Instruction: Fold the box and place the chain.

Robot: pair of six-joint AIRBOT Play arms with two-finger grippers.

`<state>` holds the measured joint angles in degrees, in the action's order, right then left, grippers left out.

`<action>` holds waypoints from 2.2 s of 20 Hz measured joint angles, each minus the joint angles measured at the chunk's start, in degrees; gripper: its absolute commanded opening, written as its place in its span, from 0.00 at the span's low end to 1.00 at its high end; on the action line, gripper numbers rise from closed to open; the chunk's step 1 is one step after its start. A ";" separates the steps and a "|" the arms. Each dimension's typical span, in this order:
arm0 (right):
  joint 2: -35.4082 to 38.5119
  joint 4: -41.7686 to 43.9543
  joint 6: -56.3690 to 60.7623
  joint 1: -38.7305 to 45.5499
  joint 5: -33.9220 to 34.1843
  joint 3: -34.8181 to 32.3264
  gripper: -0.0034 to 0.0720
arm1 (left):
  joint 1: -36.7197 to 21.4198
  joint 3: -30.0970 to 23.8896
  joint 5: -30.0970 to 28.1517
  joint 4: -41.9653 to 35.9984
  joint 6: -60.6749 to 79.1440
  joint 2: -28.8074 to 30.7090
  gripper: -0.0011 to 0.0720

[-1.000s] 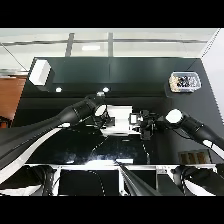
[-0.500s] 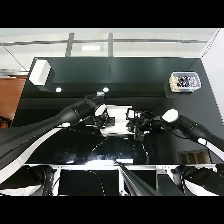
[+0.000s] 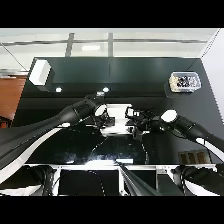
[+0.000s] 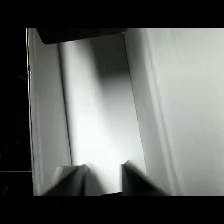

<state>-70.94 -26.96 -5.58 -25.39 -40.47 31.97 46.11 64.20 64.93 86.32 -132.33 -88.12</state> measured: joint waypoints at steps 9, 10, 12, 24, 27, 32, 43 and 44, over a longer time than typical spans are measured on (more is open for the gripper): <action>9.94 -14.49 33.81 10.62 -5.70 3.52 0.06 | 0.00 0.00 -0.42 -0.02 0.00 0.00 0.05; 11.67 -16.85 40.89 14.34 -6.12 3.67 0.07 | 0.00 0.00 -0.39 -0.02 0.00 0.00 0.05; 13.62 -20.00 54.23 21.70 -5.90 2.82 0.07 | 0.00 0.00 -0.35 -0.02 0.04 0.00 0.05; 2.01 -10.25 70.31 24.39 -16.20 -2.80 0.07 | 0.00 0.00 -0.04 -0.04 0.13 0.00 0.05; 0.55 -2.71 65.11 22.64 -17.86 -2.58 0.07 | 0.00 0.00 0.00 -0.04 0.11 0.00 0.05; -0.13 2.56 61.00 21.81 -22.56 -0.39 0.85 | 0.00 0.00 0.04 -0.02 0.04 0.00 0.05; -0.31 3.74 63.32 15.69 -22.49 3.28 0.62 | 0.00 0.00 0.13 -0.04 0.09 0.00 0.05; -0.31 3.06 64.74 14.56 -21.68 3.76 0.62 | 0.00 0.00 0.13 -0.04 0.09 0.00 0.05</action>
<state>-71.24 -23.90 59.16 -10.83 -62.15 35.73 46.11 64.20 65.06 86.28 -132.25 -88.12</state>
